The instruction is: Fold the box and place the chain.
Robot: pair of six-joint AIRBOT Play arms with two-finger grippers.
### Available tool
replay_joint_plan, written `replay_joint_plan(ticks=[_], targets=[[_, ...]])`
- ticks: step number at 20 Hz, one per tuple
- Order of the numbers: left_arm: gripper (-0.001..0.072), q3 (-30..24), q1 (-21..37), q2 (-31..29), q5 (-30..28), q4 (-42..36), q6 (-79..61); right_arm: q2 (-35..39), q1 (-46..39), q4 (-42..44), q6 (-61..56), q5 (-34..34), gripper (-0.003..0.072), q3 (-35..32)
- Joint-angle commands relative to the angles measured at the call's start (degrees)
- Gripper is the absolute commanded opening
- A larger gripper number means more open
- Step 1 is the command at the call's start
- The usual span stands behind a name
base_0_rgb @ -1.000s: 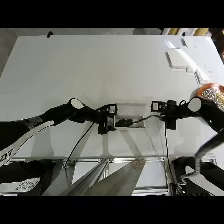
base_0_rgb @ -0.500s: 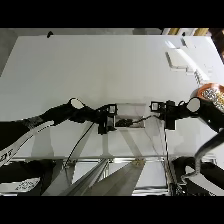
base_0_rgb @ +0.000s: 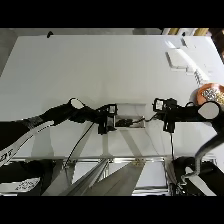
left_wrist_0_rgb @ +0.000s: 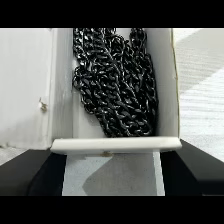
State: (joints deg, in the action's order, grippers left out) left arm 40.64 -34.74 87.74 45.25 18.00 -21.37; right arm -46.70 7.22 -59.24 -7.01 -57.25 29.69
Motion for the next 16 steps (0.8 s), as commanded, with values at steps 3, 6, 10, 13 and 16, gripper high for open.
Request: replay_joint_plan(ticks=[3, 6, 10, 13, 16], targets=[[0.0290, 0.0, 0.0, 0.0, 0.0, 0.0, 0.0, 4.9, 11.0, 19.2, 0.0, 2.4, 0.0020, 0.0], [0.0290, 0.0, 0.0, 0.0, 0.0, 0.0, 0.0, 4.8, 18.6, 22.4, 0.0, 11.5, 0.0020, 0.0], [0.0290, 0.0, 0.0, 0.0, 0.0, 0.0, 0.0, 1.8, 24.4, 22.1, 0.0, 19.5, 0.0020, 0.0], [0.0290, 0.0, 0.0, 0.0, 0.0, 0.0, 0.0, -2.5, 24.6, 17.6, -0.2, 20.0, 0.0024, 0.1], [0.0290, 0.0, 0.0, 0.0, 0.0, 0.0, 0.0, -4.1, 24.5, 5.3, -7.1, 17.1, 0.0162, 2.4]])
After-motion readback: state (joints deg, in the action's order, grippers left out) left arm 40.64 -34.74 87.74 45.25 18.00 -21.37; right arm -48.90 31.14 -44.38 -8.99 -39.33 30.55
